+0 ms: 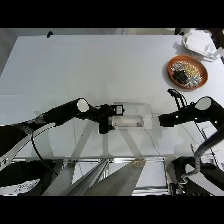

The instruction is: Fold the box and place the chain.

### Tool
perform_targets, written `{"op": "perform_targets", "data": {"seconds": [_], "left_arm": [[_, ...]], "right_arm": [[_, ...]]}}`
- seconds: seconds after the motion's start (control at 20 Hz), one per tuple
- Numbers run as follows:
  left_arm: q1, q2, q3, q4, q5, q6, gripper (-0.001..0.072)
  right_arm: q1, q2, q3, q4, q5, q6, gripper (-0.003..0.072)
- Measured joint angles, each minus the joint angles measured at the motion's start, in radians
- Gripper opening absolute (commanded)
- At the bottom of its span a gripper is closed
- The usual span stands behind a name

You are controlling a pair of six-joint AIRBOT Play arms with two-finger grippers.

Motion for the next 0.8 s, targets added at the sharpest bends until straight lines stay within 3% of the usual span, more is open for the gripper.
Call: {"op": "perform_targets", "data": {"seconds": [0.5,0.65,0.8], "left_arm": [[0.000,0.000,0.000,0.000,0.000,0.000,0.0270],[0.000,0.000,0.000,0.000,0.000,0.000,0.0270],[0.000,0.000,0.000,0.000,0.000,0.000,0.0270]], "right_arm": [[0.069,-0.032,-0.026,0.102,-0.058,-0.061,0.0015],[0.078,-0.035,-0.025,0.167,-0.048,-0.104,0.0107],[0.081,-0.035,-0.024,0.198,-0.035,-0.123,0.0121]]}}
